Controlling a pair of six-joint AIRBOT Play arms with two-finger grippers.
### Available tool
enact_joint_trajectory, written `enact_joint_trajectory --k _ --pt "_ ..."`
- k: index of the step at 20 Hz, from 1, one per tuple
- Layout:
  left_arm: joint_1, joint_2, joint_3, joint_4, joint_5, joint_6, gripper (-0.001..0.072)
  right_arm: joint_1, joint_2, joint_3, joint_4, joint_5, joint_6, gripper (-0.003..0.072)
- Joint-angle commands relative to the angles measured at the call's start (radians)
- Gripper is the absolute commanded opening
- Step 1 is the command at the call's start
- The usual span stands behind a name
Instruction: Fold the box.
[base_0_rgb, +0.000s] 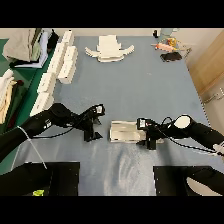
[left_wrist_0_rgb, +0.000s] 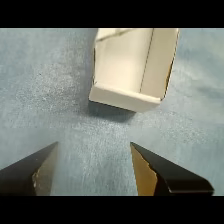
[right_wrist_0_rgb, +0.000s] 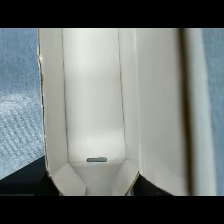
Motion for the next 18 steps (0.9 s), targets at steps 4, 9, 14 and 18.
enact_joint_trajectory --k 4,9,14,18 --pt "-0.095 -0.067 -0.016 -0.182 0.113 0.225 0.0697 0.000 0.001 0.000 0.000 0.000 0.000 0.0509" --pt "-0.119 -0.077 -0.016 -0.207 0.109 0.247 0.0697 0.000 0.001 0.000 0.000 0.000 0.000 0.0509" --pt "-0.121 -0.077 -0.016 -0.208 0.091 0.289 0.0697 0.000 0.001 0.000 0.000 0.000 0.000 0.0509" --pt "-0.121 -0.077 -0.017 -0.179 0.080 0.294 0.0697 0.000 0.001 0.000 0.000 0.000 0.000 0.0509"
